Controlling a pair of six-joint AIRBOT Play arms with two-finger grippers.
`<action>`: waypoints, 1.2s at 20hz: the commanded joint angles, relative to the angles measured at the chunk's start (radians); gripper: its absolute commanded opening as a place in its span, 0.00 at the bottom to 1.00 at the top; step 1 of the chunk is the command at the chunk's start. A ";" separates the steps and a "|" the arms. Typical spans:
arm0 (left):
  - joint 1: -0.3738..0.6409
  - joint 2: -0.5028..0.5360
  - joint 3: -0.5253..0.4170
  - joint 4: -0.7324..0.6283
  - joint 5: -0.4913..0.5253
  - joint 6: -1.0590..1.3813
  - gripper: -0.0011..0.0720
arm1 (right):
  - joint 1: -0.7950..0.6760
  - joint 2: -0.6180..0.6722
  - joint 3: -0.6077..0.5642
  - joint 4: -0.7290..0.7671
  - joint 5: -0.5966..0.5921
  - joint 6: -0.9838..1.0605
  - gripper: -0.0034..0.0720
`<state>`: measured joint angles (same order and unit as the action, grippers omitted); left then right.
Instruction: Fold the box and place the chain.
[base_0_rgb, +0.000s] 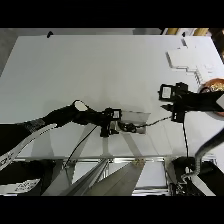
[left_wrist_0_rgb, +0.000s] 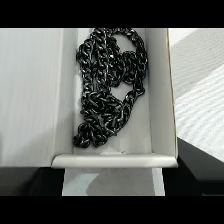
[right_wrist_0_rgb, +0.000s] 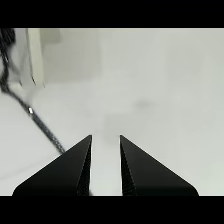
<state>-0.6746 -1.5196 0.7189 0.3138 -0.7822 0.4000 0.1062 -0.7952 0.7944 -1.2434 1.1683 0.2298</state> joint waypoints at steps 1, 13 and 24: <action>0.000 0.000 0.000 0.000 0.000 0.000 0.55 | -0.135 -0.051 0.008 -0.032 0.047 -0.063 0.28; 0.000 0.000 0.000 0.000 0.000 0.000 0.55 | -0.150 -0.235 -0.246 -0.023 -0.194 -0.299 0.31; 0.000 0.000 0.000 0.000 0.000 0.000 0.55 | -0.112 -0.306 -0.269 0.017 -0.247 -0.334 0.33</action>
<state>-0.6746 -1.5196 0.7189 0.3138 -0.7822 0.4000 -0.0151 -1.0935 0.5316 -1.2259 0.9325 -0.0856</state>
